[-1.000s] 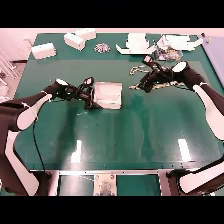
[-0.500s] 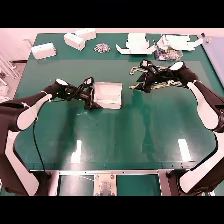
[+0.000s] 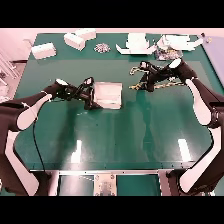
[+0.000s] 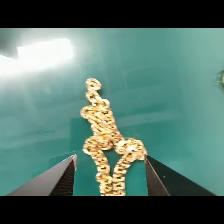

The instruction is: Fold the box and place the chain.

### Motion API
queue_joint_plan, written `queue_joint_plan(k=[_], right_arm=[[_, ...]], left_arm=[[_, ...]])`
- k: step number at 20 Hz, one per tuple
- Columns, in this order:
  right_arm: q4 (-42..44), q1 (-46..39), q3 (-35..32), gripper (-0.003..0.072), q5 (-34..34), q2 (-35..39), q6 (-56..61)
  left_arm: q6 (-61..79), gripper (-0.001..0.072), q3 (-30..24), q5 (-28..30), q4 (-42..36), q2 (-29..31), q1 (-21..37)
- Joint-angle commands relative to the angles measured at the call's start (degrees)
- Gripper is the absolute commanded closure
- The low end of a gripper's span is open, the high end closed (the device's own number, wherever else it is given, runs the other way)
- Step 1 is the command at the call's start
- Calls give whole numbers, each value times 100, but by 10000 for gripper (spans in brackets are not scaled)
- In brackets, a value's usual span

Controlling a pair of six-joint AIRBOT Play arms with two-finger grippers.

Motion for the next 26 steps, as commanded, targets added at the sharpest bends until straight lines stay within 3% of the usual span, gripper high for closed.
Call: queue_joint_plan(k=[1, 11, 12, 18, 19, 26], right_arm=[[-76, 2, 214, 176, 131, -125, 186], [-420, 319, 223, 178, 254, -363, 636], [-433, 328, 223, 222, 195, -367, 634], [-592, 358, 229, 651, 170, -367, 789], [-592, 358, 229, 684, 170, -367, 839], [-636, 522, 234, 685, 334, 96, 1556]], left_arm=[[0, 79, 2, -4, 0, 4, 0], [0, 79, 2, -66, -4, 4, 0], [0, 80, 2, -63, -7, 4, 0], [0, 79, 2, -76, -9, 4, 0], [0, 79, 2, -90, -9, 4, 0], [0, 79, 2, -94, -13, 4, 0]])
